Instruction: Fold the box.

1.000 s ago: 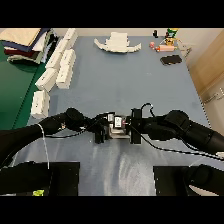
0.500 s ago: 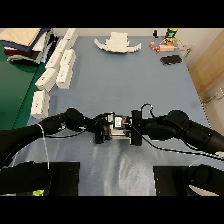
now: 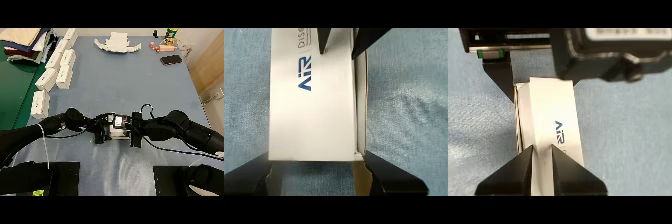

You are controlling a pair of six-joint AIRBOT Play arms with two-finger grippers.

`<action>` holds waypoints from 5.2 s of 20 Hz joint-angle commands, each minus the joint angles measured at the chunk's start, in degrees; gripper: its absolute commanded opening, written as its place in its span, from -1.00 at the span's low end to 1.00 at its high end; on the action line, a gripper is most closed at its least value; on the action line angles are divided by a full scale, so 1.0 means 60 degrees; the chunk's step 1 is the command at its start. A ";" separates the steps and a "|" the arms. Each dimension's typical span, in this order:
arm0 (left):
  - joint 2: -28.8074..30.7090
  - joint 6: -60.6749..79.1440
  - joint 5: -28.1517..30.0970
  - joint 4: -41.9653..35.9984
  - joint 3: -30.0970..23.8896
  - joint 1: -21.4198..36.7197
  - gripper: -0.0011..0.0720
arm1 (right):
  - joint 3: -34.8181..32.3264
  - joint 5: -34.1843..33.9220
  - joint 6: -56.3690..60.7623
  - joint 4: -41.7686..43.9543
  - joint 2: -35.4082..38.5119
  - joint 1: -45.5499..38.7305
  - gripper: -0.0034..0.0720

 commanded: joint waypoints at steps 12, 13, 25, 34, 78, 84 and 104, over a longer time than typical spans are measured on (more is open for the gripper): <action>0.0004 -0.0007 0.0029 -0.0004 0.0004 0.0000 0.29 | -0.0095 -0.0226 0.1840 0.0051 0.0809 -0.0004 0.00; 0.0004 -0.0007 0.0029 -0.0004 0.0004 0.0000 0.29 | -0.0106 -0.0215 0.2641 0.0142 0.0798 -0.0004 -0.59; 0.0004 -0.0007 0.0029 -0.0004 0.0004 0.0000 0.29 | -0.3636 0.5836 0.5512 0.2736 0.2667 0.0233 -0.91; 0.0004 -0.0011 0.0029 -0.0004 0.0004 0.0000 0.29 | -0.4561 0.7202 0.6237 0.2732 0.2116 0.1260 -0.91; 0.0004 -0.0007 0.0029 -0.0004 0.0004 0.0000 0.29 | -0.4448 0.7034 0.6597 0.2269 0.3224 0.0878 -0.91; 0.0004 -0.0007 0.0029 -0.0004 0.0004 0.0000 0.29 | -0.2568 0.4269 0.6615 0.1093 0.2900 -0.1195 -0.91; 0.2208 -0.4452 0.0266 0.1271 0.0022 0.2113 0.29 | 0.1286 -0.2962 0.8116 -0.1209 -0.1366 -0.4240 -0.91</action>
